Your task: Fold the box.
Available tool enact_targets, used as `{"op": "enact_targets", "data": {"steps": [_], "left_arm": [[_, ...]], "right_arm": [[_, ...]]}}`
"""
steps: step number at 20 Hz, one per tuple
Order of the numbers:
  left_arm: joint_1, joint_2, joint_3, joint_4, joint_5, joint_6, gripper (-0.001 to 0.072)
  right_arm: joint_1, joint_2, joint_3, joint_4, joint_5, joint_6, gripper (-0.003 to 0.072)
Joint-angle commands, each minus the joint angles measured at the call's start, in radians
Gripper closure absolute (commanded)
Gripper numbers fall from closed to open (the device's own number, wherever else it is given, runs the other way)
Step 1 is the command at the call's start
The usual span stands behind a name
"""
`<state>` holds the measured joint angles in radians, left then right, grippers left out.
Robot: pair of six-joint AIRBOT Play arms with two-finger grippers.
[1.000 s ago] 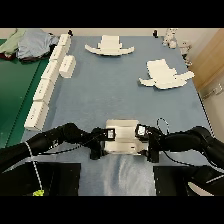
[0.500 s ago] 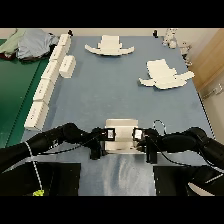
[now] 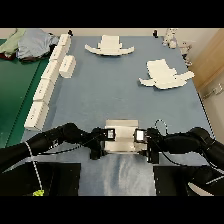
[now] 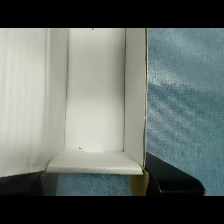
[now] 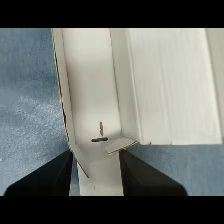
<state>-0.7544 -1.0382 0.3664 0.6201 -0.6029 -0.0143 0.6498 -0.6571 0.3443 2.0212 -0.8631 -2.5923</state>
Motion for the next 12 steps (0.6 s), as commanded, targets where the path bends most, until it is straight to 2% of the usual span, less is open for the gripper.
{"op": "enact_targets", "data": {"steps": [1, 4, 8, 10, 12], "left_arm": [[0.0, 0.0, 0.0, 0.0, 0.0, -0.002, 0.0289], [0.0, 0.0, 0.0, 0.0, 0.0, -0.002, 0.0289], [0.0, 0.0, 0.0, 0.0, 0.0, -0.002, 0.0288], [0.0, 0.0, 0.0, 0.0, 0.0, -0.002, 0.0288], [0.0, 0.0, 0.0, 0.0, 0.0, -0.002, 0.0288]], "right_arm": [[0.0, -0.008, -0.001, -0.047, -0.005, 0.003, 0.0245], [0.0, -0.028, -0.001, -0.047, -0.004, 0.002, 0.0243], [0.0, -0.048, -0.001, -0.041, 0.071, -0.02, 0.0254], [0.001, -0.058, -0.001, -0.005, 0.077, -0.039, 0.0375], [0.001, -0.061, -0.001, 0.055, 0.076, -0.063, 0.0433]]}}
